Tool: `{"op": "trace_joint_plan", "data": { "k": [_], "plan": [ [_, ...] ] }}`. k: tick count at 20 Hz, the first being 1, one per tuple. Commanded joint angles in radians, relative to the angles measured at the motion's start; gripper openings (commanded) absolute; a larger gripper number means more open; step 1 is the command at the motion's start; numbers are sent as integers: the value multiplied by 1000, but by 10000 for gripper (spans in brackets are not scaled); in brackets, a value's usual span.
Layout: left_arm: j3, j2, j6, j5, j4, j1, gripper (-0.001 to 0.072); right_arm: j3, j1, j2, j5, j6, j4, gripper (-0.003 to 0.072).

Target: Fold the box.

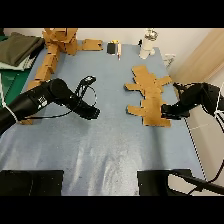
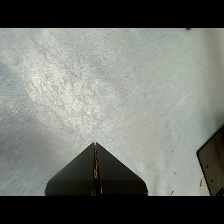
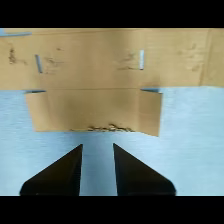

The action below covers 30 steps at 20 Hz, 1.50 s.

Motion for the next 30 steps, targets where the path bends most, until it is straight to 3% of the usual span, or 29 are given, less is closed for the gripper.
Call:
{"op": "trace_joint_plan", "data": {
  "k": [1,6,7,8,9,15,21,25,30],
  "plan": [
    [1,0,0,0,1,0,12,0,0,1,-6,1,79,289],
    [1,0,0,0,1,0,12,26,-11,0,8,34,58,305],
    [1,0,0,0,1,0,13,55,-24,-3,21,63,8,307],
    [1,0,0,0,1,0,12,99,-47,-13,21,88,-48,407],
    [1,0,0,0,1,0,13,146,-76,-27,18,90,-87,432],
    [1,0,0,1,-6,0,12,354,-326,-206,23,-43,-80,432],
    [1,0,0,47,-7,0,12,359,-410,-391,41,-370,34,432],
    [1,0,0,51,-37,0,13,361,-410,-413,23,-478,155,432],
    [1,0,0,50,-59,0,12,361,-410,-420,16,-521,167,432]
  ]
}}
